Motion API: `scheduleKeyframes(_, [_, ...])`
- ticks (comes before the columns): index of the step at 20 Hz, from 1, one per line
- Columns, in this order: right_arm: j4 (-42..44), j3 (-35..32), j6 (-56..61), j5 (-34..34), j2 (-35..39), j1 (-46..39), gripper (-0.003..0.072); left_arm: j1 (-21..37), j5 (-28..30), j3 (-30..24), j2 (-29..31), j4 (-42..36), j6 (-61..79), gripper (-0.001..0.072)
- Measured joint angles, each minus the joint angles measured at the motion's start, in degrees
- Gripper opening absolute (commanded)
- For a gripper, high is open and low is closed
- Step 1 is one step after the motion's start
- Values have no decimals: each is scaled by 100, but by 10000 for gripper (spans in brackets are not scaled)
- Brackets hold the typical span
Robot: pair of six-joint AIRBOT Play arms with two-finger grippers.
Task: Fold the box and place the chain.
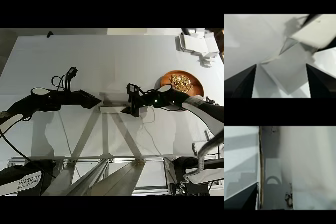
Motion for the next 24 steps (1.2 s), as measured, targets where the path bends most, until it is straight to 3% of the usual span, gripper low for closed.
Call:
scheduleKeyframes(5, [-13,0,-2,-2,0,0,335,-55,271,0,-7,24,-103,698])
scheduleKeyframes(13, [-20,0,-7,-2,0,0,335,-96,525,0,-7,785,-2048,697])
scheduleKeyframes(24, [-24,0,-9,-4,0,-2,335,-728,605,330,-22,1019,-3449,694])
